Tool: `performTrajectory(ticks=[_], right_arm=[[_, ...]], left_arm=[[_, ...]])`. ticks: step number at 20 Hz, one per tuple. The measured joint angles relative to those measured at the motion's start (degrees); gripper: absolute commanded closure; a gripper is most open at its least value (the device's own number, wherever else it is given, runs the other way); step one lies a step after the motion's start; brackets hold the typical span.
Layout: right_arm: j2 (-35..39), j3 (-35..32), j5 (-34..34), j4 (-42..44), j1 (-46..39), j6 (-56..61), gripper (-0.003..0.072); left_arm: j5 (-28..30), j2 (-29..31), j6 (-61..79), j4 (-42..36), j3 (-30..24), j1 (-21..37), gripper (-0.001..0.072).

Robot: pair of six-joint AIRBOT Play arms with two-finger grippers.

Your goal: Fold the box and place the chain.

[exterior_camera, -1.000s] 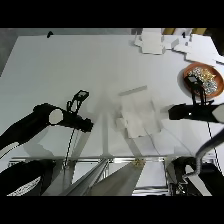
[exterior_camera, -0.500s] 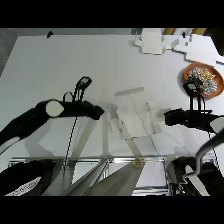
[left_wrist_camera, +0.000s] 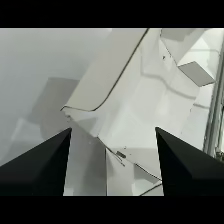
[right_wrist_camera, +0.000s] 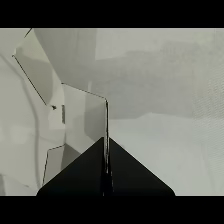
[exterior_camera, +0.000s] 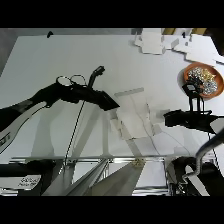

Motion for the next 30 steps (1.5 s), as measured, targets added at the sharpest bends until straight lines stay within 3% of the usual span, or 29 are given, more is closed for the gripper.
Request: performTrajectory(ticks=[4, 8, 10, 13, 17, 20, 22, 26, 30], right_arm=[[0.00, 0.00, 0.09, 0.00, 0.00, -0.02, 0.0664], [0.00, 0.00, 0.46, 0.00, 0.00, -0.02, 0.0664], [0.00, 0.00, 0.70, 0.00, 0.00, -0.02, 0.0664], [0.00, 0.00, 1.25, 0.00, 0.00, -0.02, 0.0664], [0.00, 0.00, 1.62, 0.59, 0.04, -0.15, 0.0649], [0.04, 0.11, 1.55, 1.77, 0.00, -1.22, 0.0427], [0.07, 0.63, 2.27, 5.29, 0.07, -3.65, 0.0349], [0.07, 2.69, 4.81, 8.83, 0.04, -7.54, 0.0344], [0.07, 4.00, 7.98, 9.90, 0.04, -11.43, 0.0344]], left_arm=[[-1.88, -5.60, 5.77, -4.22, 0.85, -2.73, 0.0161], [-2.49, -7.78, 10.01, -7.61, 1.11, -5.16, 0.0476], [-2.86, -8.22, 10.86, -7.72, 1.14, -5.49, 0.0528], [-3.89, -8.48, 11.58, -6.03, 1.16, -5.01, 0.0698], [-5.03, -8.52, 13.00, -3.74, 1.18, -3.78, 0.0706], [-4.20, -7.13, 16.39, -0.68, 1.14, -3.63, 0.0707], [-4.46, -4.57, 18.67, 1.92, 1.18, -4.20, 0.0708], [-2.56, 1.68, 19.54, 14.67, 1.16, -7.28, 0.0709], [1.18, 5.09, 18.27, 21.35, 0.92, -10.84, 0.0711]])
